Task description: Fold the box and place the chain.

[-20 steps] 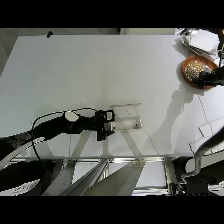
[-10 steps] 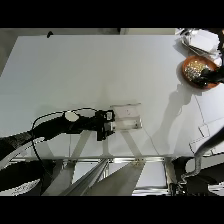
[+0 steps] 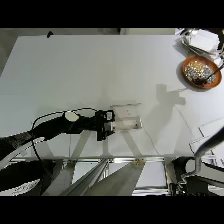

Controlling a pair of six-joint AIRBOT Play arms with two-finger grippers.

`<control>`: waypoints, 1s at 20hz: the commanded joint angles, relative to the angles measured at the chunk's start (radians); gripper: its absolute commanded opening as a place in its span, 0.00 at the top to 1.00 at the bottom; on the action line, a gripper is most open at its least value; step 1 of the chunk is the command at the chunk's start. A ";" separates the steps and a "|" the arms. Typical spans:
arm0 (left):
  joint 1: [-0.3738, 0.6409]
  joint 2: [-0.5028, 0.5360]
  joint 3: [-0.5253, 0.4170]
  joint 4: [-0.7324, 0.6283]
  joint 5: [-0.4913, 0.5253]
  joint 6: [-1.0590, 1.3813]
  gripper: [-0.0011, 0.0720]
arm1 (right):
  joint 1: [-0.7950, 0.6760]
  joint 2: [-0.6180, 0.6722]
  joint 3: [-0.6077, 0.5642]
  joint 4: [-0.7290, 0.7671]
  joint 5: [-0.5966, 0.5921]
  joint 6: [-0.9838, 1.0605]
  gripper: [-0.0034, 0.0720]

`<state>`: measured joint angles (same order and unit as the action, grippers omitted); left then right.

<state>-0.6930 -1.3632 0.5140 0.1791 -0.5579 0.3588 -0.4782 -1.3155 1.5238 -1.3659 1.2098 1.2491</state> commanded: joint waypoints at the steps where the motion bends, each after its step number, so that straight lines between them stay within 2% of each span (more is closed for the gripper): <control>1: 0.000 0.000 0.000 0.000 0.000 0.000 0.64 | -0.001 0.134 0.000 0.139 0.073 -0.047 0.93; 6: 0.000 0.000 0.000 0.000 0.000 0.000 0.64 | 0.006 0.234 0.000 0.315 0.142 -0.052 0.93; 14: 0.000 0.000 0.000 0.000 0.000 0.000 0.64 | 0.255 0.410 0.000 0.323 0.221 -0.080 0.93; 20: 0.000 0.000 0.000 0.000 0.000 0.000 0.64 | 0.421 0.529 0.000 0.323 0.230 -0.080 0.93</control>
